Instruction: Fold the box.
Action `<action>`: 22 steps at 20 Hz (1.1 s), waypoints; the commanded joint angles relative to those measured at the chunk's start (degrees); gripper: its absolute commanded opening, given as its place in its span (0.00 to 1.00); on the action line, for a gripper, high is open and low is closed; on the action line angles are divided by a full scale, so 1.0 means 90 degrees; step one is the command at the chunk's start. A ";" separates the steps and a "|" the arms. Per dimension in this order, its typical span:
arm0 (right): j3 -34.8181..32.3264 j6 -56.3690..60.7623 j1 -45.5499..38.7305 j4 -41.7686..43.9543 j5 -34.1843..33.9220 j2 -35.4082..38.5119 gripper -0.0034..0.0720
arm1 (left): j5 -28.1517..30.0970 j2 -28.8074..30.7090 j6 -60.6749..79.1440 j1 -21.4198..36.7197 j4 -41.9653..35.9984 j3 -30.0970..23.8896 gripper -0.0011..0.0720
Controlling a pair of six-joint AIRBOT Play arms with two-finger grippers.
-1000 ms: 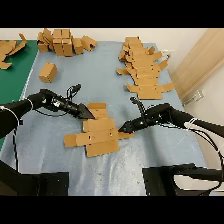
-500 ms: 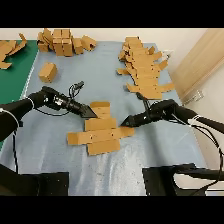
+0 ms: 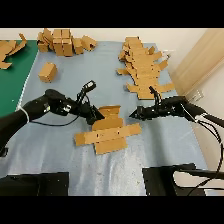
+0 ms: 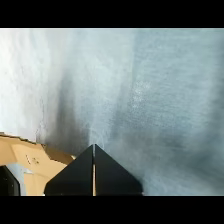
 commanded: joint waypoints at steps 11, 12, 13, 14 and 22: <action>0.0010 0.0219 -0.0017 0.0126 0.0627 0.0005 0.07 | -0.0420 0.0248 0.2635 -0.0248 -0.1166 -0.1124 0.03; 0.0010 0.0219 -0.0002 0.0126 0.0624 0.0005 0.07 | -0.0459 0.0248 0.2635 -0.0257 -0.1141 -0.1127 0.03; 0.0010 0.0221 0.0000 0.0129 0.0622 0.0005 0.07 | -0.0466 0.0250 0.2633 -0.0253 -0.1151 -0.1124 0.03; 0.0007 0.0221 0.0000 0.0126 0.0627 0.0005 0.07 | -0.0503 0.0262 0.2625 -0.0223 -0.1154 -0.1124 0.03; 0.0010 0.0223 0.0000 0.0126 0.0738 0.0005 0.07 | -0.1287 0.0277 0.2120 -0.0029 -0.0947 -0.1129 0.03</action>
